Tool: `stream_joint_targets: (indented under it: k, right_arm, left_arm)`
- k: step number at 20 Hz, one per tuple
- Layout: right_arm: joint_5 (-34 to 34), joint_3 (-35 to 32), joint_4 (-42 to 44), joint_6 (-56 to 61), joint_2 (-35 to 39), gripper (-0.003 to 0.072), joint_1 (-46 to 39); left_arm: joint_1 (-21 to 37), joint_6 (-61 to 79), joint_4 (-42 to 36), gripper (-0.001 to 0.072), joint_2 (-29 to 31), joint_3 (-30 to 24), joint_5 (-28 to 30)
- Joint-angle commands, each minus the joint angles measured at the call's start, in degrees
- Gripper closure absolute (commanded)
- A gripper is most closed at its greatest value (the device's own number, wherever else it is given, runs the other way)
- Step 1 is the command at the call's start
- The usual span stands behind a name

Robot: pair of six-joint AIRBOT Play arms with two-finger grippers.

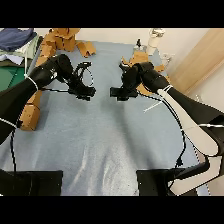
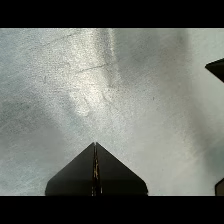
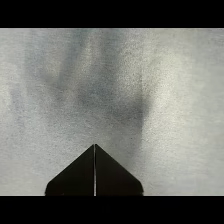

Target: Fold the box.

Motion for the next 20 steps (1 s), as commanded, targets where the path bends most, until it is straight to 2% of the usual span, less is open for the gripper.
stream_joint_targets:
  k: [1, 12, 15, 20]
  right_arm:
    - [0.0, 0.1, 0.0, 0.0, 0.0, 0.0680, 0.0]
    - [0.0, 0.1, 0.1, 0.0, 0.0, 0.0679, 0.0]
    - [3.4, 0.1, -0.2, 0.0, -0.1, 0.0679, 0.0]
    - [4.9, 0.1, -0.3, 0.1, -0.1, 0.0679, -0.2]
  left_arm:
    - [0.0, 0.0, 0.0, 0.0700, 0.0, 0.1, 0.0]
    - [0.0, 0.0, 0.0, 0.0700, 0.0, 0.1, 0.0]
    - [0.0, 0.0, 0.0, 0.0700, 0.0, 0.1, 0.0]
    - [0.0, 0.0, -0.6, 0.0700, 0.0, 0.0, 2.5]
